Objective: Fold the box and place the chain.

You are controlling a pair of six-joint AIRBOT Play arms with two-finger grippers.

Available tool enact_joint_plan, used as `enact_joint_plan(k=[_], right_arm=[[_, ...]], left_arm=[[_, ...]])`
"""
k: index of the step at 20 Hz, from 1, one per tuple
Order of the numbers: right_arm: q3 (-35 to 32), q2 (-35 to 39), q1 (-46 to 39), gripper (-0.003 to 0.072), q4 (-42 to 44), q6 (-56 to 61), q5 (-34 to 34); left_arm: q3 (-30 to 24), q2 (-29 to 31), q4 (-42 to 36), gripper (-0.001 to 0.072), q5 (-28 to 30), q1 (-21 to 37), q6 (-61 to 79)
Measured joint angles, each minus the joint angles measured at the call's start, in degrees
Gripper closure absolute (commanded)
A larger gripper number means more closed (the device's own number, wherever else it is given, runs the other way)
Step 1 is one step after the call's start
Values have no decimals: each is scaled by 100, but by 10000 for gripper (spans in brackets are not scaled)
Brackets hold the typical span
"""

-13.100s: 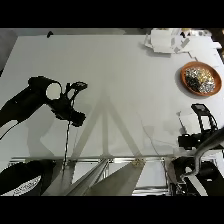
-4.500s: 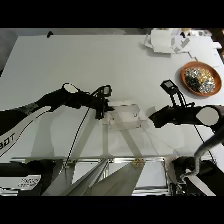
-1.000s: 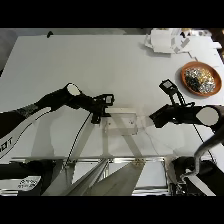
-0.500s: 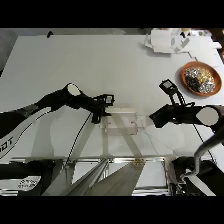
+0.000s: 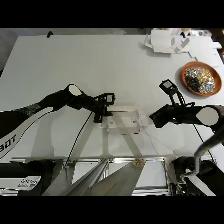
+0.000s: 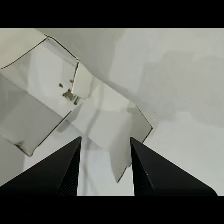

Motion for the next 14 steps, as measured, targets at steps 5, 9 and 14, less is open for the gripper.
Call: enact_joint_plan(k=[5, 9, 14], right_arm=[[0, 0, 0, 348, 0, -7, 0], [0, 0, 0, 348, 0, -46, 0], [0, 0, 0, 348, 4, -234, 20]], left_arm=[[0, -7, -2, 701, 2, -4, 0], [-2, 9, 7, 700, 11, -7, 0], [-2, 17, 9, 696, 13, -9, -2]])
